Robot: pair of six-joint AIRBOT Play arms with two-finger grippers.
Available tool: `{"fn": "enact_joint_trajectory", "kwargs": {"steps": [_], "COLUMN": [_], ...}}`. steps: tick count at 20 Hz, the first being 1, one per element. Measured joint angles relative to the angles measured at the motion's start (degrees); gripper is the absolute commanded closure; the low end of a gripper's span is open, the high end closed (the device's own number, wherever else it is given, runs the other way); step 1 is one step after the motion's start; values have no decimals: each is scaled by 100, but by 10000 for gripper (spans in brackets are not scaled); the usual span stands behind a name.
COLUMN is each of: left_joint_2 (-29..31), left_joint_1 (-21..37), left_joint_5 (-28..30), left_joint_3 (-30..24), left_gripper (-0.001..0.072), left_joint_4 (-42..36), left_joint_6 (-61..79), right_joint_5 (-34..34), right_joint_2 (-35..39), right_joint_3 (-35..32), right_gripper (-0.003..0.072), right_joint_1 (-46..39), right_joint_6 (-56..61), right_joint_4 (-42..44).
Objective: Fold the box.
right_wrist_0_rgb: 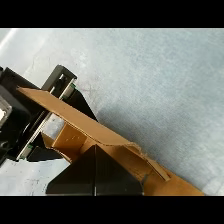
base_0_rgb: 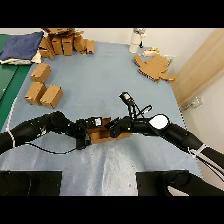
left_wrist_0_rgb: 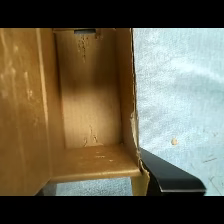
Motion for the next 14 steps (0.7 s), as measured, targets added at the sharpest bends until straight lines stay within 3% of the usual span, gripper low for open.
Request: {"fn": "enact_joint_trajectory", "kwargs": {"steps": [8, 9, 14], "left_joint_2": [0, 0, 4], "left_joint_1": [0, 0, -7], "left_joint_5": [76, 90, 83], "left_joint_3": [0, 0, 0], "left_gripper": [379, 43, 23], "left_joint_4": [-22, -26, -59], "left_joint_6": [31, 31, 26], "right_joint_5": [-48, -50, -57], "right_joint_2": [2, 0, 0], "right_joint_3": [0, 0, 0], "right_gripper": [686, 686, 686], "right_joint_1": [0, 0, 0], "right_joint_6": [107, 144, 306], "right_joint_4": [-129, -177, -387]}}
